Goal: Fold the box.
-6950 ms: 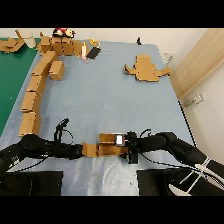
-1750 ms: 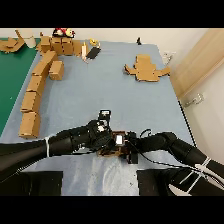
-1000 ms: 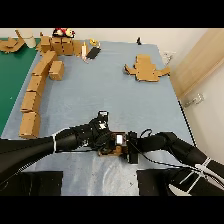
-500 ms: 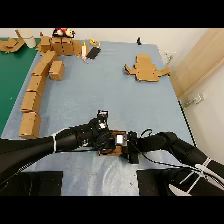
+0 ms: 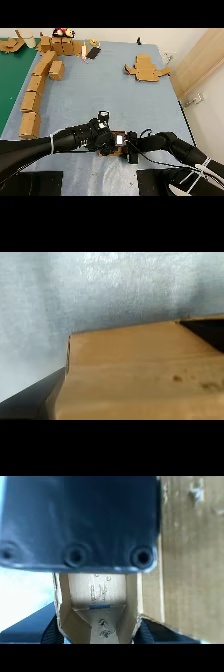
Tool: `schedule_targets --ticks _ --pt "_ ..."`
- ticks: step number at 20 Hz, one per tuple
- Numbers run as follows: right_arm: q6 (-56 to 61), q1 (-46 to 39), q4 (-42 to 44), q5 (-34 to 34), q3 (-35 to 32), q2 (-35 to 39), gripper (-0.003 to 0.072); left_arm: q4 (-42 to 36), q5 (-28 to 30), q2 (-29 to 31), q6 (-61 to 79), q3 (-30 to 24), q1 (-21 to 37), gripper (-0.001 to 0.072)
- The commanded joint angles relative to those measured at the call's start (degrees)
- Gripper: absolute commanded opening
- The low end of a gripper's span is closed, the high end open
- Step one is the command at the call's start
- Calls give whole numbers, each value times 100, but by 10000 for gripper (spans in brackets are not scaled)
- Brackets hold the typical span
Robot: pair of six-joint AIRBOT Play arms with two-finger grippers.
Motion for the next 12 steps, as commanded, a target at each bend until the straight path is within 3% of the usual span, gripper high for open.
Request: schedule_targets --ticks 1,12 --pt "22 0 7 -9 0 0 412 59 -188 131 -7 0 4 533" --pt "22 0 7 -9 0 0 412 -326 -13 317 507 -13 474 532"
